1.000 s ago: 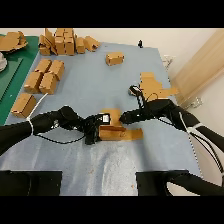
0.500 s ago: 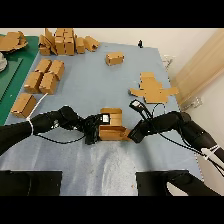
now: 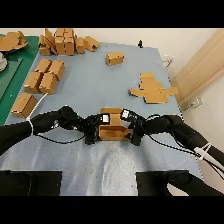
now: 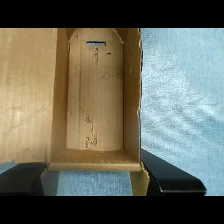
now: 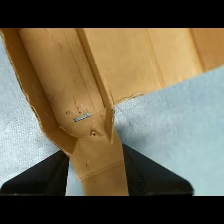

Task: Fold the box.

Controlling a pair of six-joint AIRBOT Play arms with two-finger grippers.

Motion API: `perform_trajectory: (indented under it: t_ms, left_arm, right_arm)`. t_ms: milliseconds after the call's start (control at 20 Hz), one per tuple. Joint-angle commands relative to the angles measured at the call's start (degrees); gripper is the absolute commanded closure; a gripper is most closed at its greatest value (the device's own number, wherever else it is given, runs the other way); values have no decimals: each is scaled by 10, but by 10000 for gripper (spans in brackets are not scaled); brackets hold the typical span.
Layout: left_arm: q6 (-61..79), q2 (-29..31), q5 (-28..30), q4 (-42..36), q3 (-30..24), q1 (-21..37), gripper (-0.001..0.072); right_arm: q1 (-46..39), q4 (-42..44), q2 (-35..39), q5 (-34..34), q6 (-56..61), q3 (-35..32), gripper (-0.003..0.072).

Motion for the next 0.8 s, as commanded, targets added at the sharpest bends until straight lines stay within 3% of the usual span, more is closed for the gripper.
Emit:
perform_trajectory:
  t_ms: [0, 150, 200, 250, 300, 450, 500, 750]
  left_arm:
    - [0, 0, 0, 0, 1, 0, 273]
    - [0, 0, 0, 0, 1, 0, 273]
    - [0, 0, 0, 0, 1, 0, 273]
    - [0, 0, 0, 0, 1, 0, 273]
    - [0, 0, 0, 0, 1, 0, 273]
    - [0, 0, 0, 0, 1, 0, 273]
    - [0, 0, 0, 0, 1, 0, 273]
    - [0, 0, 0, 0, 1, 0, 273]
  right_arm:
    - [3, 22, -3, 22, -48, -1, 169]
    - [3, 72, -3, 18, -51, -1, 174]
    - [3, 83, -3, 17, -64, -1, 233]
    - [3, 89, -3, 10, -76, -1, 428]
    - [3, 93, -3, 2, -79, -1, 539]
    - [3, 103, -3, 2, -79, -1, 549]
    - [3, 106, -3, 2, -79, -1, 603]
    - [3, 142, -3, 5, -110, -1, 602]
